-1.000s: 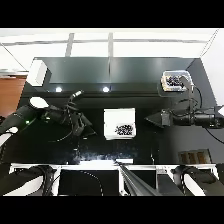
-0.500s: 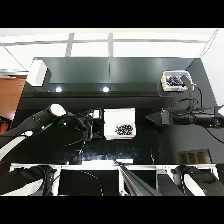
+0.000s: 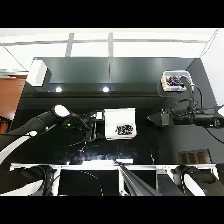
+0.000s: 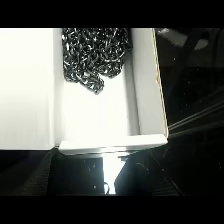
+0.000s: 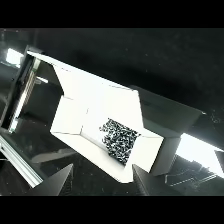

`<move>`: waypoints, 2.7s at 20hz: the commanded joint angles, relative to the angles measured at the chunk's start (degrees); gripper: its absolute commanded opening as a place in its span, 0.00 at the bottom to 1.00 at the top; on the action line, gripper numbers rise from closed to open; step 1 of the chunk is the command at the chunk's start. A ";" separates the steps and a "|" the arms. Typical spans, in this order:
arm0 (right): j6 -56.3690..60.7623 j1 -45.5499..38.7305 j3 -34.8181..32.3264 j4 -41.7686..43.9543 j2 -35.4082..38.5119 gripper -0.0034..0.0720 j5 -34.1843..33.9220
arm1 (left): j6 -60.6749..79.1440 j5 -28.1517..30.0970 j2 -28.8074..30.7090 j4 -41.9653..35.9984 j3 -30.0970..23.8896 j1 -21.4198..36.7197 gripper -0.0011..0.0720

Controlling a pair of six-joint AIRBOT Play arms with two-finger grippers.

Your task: Fold the box and place the chain.

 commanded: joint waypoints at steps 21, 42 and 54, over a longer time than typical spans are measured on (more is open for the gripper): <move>-0.07 0.00 -0.02 -0.28 0.02 0.63 0.57 | -16.44 4.46 0.09 1.42 -0.02 -5.64 0.98; -0.46 0.00 -0.02 -0.28 0.02 0.63 1.05 | -15.96 11.61 0.09 1.40 0.11 -9.22 0.95; 2.45 7.67 12.61 -3.54 -15.52 0.98 -16.96 | -14.25 11.61 0.11 1.84 0.11 -9.22 0.39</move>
